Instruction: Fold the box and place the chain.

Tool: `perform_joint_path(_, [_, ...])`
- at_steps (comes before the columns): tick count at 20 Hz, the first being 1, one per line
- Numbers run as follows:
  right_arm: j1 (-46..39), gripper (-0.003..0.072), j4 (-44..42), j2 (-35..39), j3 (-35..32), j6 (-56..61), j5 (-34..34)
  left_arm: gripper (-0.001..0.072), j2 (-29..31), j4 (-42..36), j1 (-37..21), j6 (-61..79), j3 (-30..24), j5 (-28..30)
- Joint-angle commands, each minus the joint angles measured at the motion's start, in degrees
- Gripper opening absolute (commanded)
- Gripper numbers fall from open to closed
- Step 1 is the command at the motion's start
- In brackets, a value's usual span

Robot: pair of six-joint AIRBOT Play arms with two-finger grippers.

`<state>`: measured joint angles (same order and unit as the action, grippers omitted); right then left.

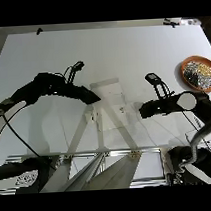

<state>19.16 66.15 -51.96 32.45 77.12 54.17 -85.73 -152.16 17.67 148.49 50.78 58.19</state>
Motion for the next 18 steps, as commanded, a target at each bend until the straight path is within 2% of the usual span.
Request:
perform_joint_path(1, [0.07,0.0016,-0.96,0.04,-0.02,0.00,0.31,0.0624,-3.48,-0.24,2.12,1.86,0.87,-0.85])
perform_joint_path(2, [0.04,0.0016,-0.96,0.04,-0.02,0.00,0.31,0.0621,-4.22,-0.39,2.60,2.47,0.87,-0.79])
perform_joint_path(3, [0.07,0.0016,-0.96,0.04,-0.02,0.00,0.31,0.0577,-4.70,-0.63,3.13,3.69,0.87,-0.81])
perform_joint_path(7, [0.07,0.0016,-0.90,0.04,-0.02,0.00,0.35,0.0114,-4.55,-0.74,3.50,4.61,0.87,-3.17])
perform_joint_path(8, [0.04,0.0016,-0.90,0.04,-0.02,0.00,0.37,0.0061,-4.37,-0.15,3.50,4.72,0.87,-3.80])
perform_joint_path(9, [0.04,0.0016,-0.87,0.04,-0.02,0.00,0.42,0.0060,-4.20,0.02,3.50,4.72,0.87,-4.28])
perform_joint_path(10, [0.04,0.0016,-0.87,0.04,-0.02,0.00,0.44,0.0014,-4.00,0.04,3.50,4.76,0.87,-4.63])
perform_joint_path(12, [0.04,0.0018,-0.87,0.09,0.00,0.00,0.44,0.0008,-2.80,0.13,3.50,8.79,0.87,-4.00])
perform_joint_path(13, [0.04,0.0045,-0.63,0.37,0.02,0.00,0.48,0.0008,-1.75,0.11,3.50,12.83,0.87,-2.71])
perform_joint_path(15, [-0.02,0.0217,-0.17,2.21,0.31,0.02,1.38,0.0008,0.74,0.24,3.52,21.16,0.87,0.46])
perform_joint_path(18, [-0.02,0.0230,2.08,7.30,1.57,0.13,4.33,0.0011,4.28,2.27,4.17,21.00,0.87,2.25])
